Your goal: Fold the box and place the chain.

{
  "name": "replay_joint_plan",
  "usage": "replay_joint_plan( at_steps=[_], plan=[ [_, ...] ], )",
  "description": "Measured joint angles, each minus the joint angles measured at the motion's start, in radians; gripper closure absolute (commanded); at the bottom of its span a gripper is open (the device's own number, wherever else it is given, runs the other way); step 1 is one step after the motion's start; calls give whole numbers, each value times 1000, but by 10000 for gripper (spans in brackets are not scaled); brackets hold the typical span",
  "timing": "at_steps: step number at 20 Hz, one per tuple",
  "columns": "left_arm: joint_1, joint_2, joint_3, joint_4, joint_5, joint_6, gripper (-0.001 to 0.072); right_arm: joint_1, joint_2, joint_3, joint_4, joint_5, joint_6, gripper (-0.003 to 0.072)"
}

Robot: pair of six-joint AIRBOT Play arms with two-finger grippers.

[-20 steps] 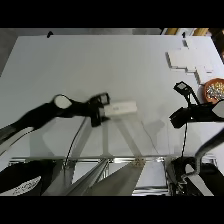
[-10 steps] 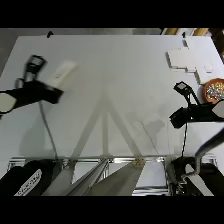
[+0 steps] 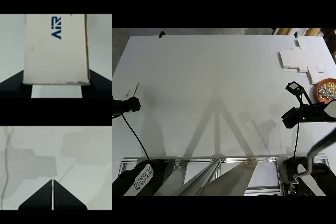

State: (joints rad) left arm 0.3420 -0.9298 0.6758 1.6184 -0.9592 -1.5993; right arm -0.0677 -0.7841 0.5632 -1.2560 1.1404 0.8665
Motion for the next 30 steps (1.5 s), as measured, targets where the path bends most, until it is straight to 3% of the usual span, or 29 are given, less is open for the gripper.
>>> replay_joint_plan(
  at_steps=[4, 6, 11, 12, 14, 24, 30],
  plan=[
    [19, -32, 0, 9, -34, -17, 359, 0, 0, 0, 0, 0, 0, 668],
    [22, -48, 0, 11, -46, -21, 251, 0, 0, 0, 0, 0, 0, 668],
    [24, -84, 0, 13, -58, -63, 249, 0, 0, 0, 0, 0, 0, 668],
    [24, -92, 0, 14, -60, -77, 202, 0, 0, 0, 0, 0, 0, 668],
    [24, -104, 0, 17, -72, -93, 10, 0, 0, 0, 0, 0, 0, 668],
    [24, -113, 0, 9, -151, -110, 19, 0, 0, 0, 0, 0, 0, 668],
    [-3, -19, 0, -6, -211, -111, 19, 0, 0, 0, 0, 0, 0, 668]
  ],
)
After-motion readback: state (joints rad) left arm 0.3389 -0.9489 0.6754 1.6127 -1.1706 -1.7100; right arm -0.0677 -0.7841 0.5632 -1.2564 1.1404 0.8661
